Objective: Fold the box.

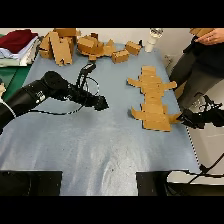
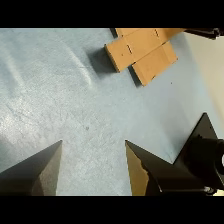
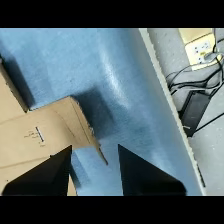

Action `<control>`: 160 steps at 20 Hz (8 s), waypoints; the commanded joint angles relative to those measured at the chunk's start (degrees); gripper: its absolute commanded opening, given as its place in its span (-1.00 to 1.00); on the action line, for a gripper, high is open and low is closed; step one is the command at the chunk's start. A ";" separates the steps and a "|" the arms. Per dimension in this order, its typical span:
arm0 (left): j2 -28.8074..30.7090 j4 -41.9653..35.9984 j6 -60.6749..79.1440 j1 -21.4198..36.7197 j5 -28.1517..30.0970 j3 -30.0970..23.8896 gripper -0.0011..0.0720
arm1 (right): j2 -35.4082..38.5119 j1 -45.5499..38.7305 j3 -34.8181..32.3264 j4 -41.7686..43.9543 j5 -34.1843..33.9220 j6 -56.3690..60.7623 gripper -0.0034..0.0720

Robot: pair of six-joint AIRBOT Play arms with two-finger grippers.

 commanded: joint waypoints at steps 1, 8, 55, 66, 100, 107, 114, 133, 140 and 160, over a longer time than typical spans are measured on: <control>-0.02 -0.04 -0.81 0.02 0.28 0.00 0.65 | -1.03 -0.07 1.99 1.51 -0.50 -3.32 0.31; -0.02 -1.38 -0.81 0.02 0.22 0.00 0.65 | -4.42 2.91 2.51 7.43 1.18 -8.37 0.04; -29.81 -21.18 17.40 19.85 -18.95 10.23 0.65 | 18.56 62.84 -21.46 16.55 -23.06 -1.29 -0.90; -32.15 -25.27 27.98 19.10 -30.16 10.36 0.13 | 18.56 62.77 -21.46 15.45 -23.76 -1.27 -0.90; -9.73 -41.24 86.84 9.94 -10.64 -16.20 -0.93 | 24.22 51.65 -21.40 15.45 -30.16 11.87 -0.31; -9.88 -37.33 88.43 8.04 -10.25 -18.32 -0.93 | 24.22 51.65 -21.40 15.43 -30.91 12.87 -0.31; -9.86 -34.60 85.55 6.08 -11.52 -18.34 -0.93 | 24.22 51.65 -21.40 15.21 -30.93 12.87 -0.31; -4.74 -31.71 90.36 3.28 -4.15 -18.69 -0.93 | 24.22 51.65 -21.40 14.97 -31.06 12.83 -0.31; -2.73 -38.95 96.80 -0.68 -3.56 -21.90 -0.94 | 24.22 51.65 -21.40 13.94 -31.08 12.85 -0.31; -1.95 -41.92 103.08 -0.70 -2.62 -27.63 -0.93 | 24.22 51.67 -21.40 13.92 -31.10 12.72 -0.31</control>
